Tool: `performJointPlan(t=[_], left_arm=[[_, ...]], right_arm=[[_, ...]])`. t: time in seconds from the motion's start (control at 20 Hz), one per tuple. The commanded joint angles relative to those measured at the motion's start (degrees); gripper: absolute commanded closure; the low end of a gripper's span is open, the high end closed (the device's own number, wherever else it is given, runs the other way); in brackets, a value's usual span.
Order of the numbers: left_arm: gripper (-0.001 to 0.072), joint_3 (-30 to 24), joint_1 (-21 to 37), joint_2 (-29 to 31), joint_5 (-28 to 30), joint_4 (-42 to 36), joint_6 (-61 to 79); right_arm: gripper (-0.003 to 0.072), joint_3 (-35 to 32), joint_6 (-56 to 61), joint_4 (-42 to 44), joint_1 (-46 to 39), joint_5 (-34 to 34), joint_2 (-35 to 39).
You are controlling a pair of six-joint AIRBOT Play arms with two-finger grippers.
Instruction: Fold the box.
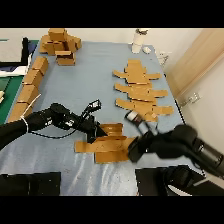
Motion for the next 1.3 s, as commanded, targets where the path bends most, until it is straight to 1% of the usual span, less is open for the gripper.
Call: performJointPlan(t=[0.0, 0.05, 0.2, 0.35, 0.55, 0.65, 0.85, 1.0, 1.1, 1.25], left_arm=[[0.0697, 0.0, 0.0, 0.0, 0.0, 0.0, 0.0], [0.0696, 0.0, 0.0, 0.0, 0.0, 0.0, 0.0], [0.0697, 0.0, 0.0, 0.0, 0.0, 0.0, 0.0], [0.0696, 0.0, 0.0, 0.0, 0.0, 0.0, 0.0], [0.0697, 0.0, 0.0, 0.0, 0.0, 0.0, 0.0], [0.0697, 0.0, 0.0, 0.0, 0.0, 0.0, 0.0], [0.0696, 0.0, 0.0, 0.0, 0.0, 0.0, 0.0], [0.0696, 0.0, 0.0, 0.0, 0.0, 0.0, 0.0], [0.0696, 0.0, 0.0, 0.0, 0.0, 0.0, 0.0], [0.0696, 0.0, 0.0, 0.0, 0.0, 0.0, 0.0]], right_arm=[[0.0179, -7.5, -9.2, 0.6, 14.2, 8.5, 1.5], [0.0181, -7.6, -11.9, -0.4, 16.9, 10.3, -0.3], [0.0181, -7.5, -12.4, -7.3, 20.9, 15.8, -5.3], [0.0181, -7.5, -12.4, -11.6, 21.1, 18.3, -8.7], [0.0181, -7.5, -9.8, -22.0, 21.1, 21.0, -12.1], [0.0181, -7.1, -6.9, -25.5, 21.1, 21.6, -12.6], [0.0181, -5.0, -4.4, -27.4, 21.1, 21.1, -11.2], [0.0181, -4.9, -0.2, -30.1, 21.0, 21.0, -9.4], [0.018, -5.0, -0.2, -29.9, 20.7, 20.5, -9.2], [0.018, -5.0, -0.3, -26.6, 20.7, 20.1, -9.2]])
